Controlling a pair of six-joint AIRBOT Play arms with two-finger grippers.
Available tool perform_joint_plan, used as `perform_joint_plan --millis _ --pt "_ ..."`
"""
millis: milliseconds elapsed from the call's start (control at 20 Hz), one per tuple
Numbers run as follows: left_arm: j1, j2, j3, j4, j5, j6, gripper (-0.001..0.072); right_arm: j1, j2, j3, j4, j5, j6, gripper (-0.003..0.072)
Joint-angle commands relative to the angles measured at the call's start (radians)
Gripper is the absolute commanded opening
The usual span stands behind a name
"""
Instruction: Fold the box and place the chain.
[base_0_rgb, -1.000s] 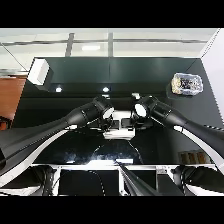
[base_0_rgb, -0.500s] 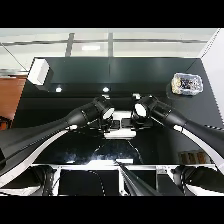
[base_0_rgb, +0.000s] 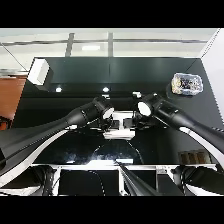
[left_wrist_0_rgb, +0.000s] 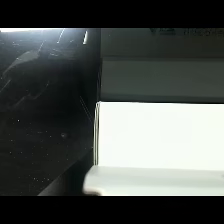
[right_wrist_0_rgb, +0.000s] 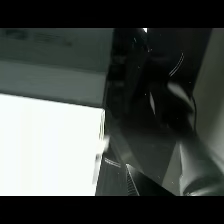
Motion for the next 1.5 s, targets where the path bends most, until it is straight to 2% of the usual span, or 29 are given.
perform_joint_plan --millis 0,150,300,350,400,550,600,700,750,800,850,1000,1100,1150,1200,1300,1400,1450 --pt "0.001 0.0 0.001 -0.001 0.0 -0.001 0.003 -0.019 0.152 0.005 -0.058 0.032 -0.07 0.0348" --pt "0.001 0.0 0.001 0.0 0.0 -0.001 0.003 -0.071 0.32 0.005 -0.244 0.074 -0.074 0.0348" --pt "0.001 0.0 0.001 0.0 0.001 -0.001 0.003 -0.171 0.399 0.0 -0.624 0.074 -0.073 0.0348" --pt "0.001 0.0 0.001 0.0 0.001 -0.001 0.003 -0.227 0.396 -0.013 -0.714 0.034 -0.073 0.0348" --pt "0.001 0.0 0.001 0.0 0.0 -0.001 0.003 -0.303 0.393 -0.04 -0.755 -0.06 -0.073 0.0347" --pt "0.001 0.0 0.001 0.003 0.0 -0.001 0.003 -0.552 0.361 -0.128 -0.717 -0.42 -0.063 0.0347" --pt "0.001 0.0 0.001 0.003 0.001 -0.001 0.003 -0.629 0.326 -0.134 -0.696 -0.504 -0.028 0.0347" --pt "0.001 0.0 0.001 0.003 0.001 -0.001 0.003 -0.746 0.233 -0.133 -0.691 -0.599 0.101 0.0349" --pt "0.001 0.0 0.001 0.003 0.0 -0.001 0.003 -0.796 0.178 -0.125 -0.69 -0.615 0.156 0.0425" --pt "0.001 0.0 0.001 0.003 0.0 -0.001 0.003 -0.834 0.111 -0.09 -0.653 -0.589 0.173 0.066" --pt "0.001 0.0 0.001 0.002 0.0 -0.001 0.003 -0.862 0.043 -0.036 -0.585 -0.553 0.11 0.072" --pt "0.001 0.0 0.001 0.003 0.002 -0.001 0.003 -0.908 -0.143 0.176 -0.241 -0.488 -0.264 0.072" --pt "0.001 0.0 0.001 0.003 0.003 -0.001 0.003 -0.909 -0.24 0.296 -0.104 -0.449 -0.408 0.072" --pt "0.001 0.0 0.001 0.003 0.004 -0.001 0.003 -0.908 -0.282 0.341 -0.071 -0.43 -0.451 0.0717" --pt "0.001 0.0 0.001 0.003 0.006 -0.001 0.003 -0.908 -0.314 0.372 -0.058 -0.413 -0.459 0.0668" --pt "0.001 0.0 0.001 0.003 0.007 -0.001 0.003 -0.909 -0.361 0.39 -0.059 -0.406 -0.459 0.0667" --pt "0.001 0.0 0.001 0.003 0.007 -0.001 0.003 -0.909 -0.395 0.39 -0.059 -0.405 -0.459 0.0552" --pt "0.001 0.0 0.001 0.003 0.007 -0.002 0.003 -0.909 -0.409 0.39 -0.063 -0.406 -0.459 0.0549"
